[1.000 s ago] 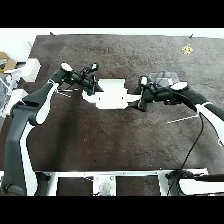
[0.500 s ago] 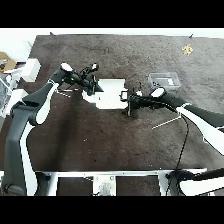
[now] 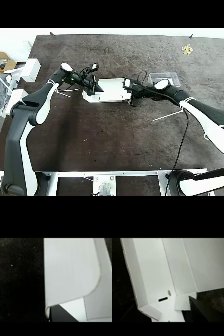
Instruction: Fold the box and place the chain.
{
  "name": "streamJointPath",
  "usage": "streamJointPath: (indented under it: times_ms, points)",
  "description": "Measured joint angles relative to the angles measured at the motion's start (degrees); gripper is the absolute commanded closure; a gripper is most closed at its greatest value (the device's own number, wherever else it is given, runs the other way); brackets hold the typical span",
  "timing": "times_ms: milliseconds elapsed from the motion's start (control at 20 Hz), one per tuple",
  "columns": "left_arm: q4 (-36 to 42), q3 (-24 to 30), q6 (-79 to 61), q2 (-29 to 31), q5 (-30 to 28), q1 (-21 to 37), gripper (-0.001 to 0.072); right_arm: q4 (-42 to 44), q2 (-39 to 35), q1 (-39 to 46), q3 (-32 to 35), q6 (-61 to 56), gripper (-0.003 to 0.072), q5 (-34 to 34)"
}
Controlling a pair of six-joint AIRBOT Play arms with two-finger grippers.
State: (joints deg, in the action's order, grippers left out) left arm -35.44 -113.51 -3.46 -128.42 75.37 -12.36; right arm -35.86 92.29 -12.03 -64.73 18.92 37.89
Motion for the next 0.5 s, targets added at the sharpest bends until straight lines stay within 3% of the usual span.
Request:
streamJointPath:
  times_ms: [500]
  points:
    - [0.0,0.0,0.0,0.0,0.0,0.0,0.0697,2.6,8.9,5.0,-12.6,-6.0,0.0008,13.4]
